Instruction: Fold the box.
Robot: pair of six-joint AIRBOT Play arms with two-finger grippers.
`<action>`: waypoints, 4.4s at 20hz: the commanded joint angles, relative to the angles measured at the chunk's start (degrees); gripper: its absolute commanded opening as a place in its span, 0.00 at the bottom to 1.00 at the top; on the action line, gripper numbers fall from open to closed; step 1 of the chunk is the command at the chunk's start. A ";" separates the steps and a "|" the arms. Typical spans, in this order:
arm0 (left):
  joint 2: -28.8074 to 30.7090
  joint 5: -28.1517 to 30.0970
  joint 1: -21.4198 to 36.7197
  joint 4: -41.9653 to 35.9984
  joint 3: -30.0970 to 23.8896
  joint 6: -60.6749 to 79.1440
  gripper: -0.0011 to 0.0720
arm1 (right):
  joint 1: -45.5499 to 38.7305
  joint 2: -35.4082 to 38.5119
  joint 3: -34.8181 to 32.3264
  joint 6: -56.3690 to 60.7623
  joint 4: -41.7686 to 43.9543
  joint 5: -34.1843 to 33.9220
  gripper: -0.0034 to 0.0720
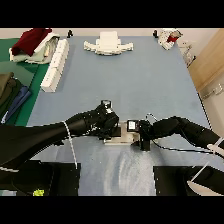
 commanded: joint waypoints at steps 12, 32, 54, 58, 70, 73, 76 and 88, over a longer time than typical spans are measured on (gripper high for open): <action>22.49 -13.44 -0.04 -1.07 1.11 8.28 0.82 | 0.04 -0.04 0.07 0.04 0.02 0.02 0.64; 38.03 8.72 31.63 -34.75 -27.39 118.44 0.95 | 0.04 -0.04 0.07 0.02 0.02 0.04 0.64; 17.97 18.34 30.29 -56.02 -30.40 158.46 0.95 | 0.04 -0.04 0.07 0.04 0.00 0.04 0.64; 16.02 19.87 28.44 -56.94 -30.40 158.46 0.95 | 0.04 -0.04 0.07 0.02 0.02 0.02 0.64; 11.89 22.01 27.47 -56.96 -30.40 157.63 0.95 | 0.04 -0.04 0.07 0.02 0.02 0.02 0.64; 11.89 22.84 27.47 -57.13 -30.40 156.63 0.94 | 0.04 -0.04 0.07 0.02 0.02 0.04 0.64; 11.89 22.91 27.47 -57.13 -30.38 156.43 0.94 | 0.04 -0.04 0.07 0.02 0.02 0.04 0.64; 11.78 24.94 26.03 -56.15 -30.40 153.87 0.78 | 0.04 -0.04 0.07 0.02 0.02 0.04 0.64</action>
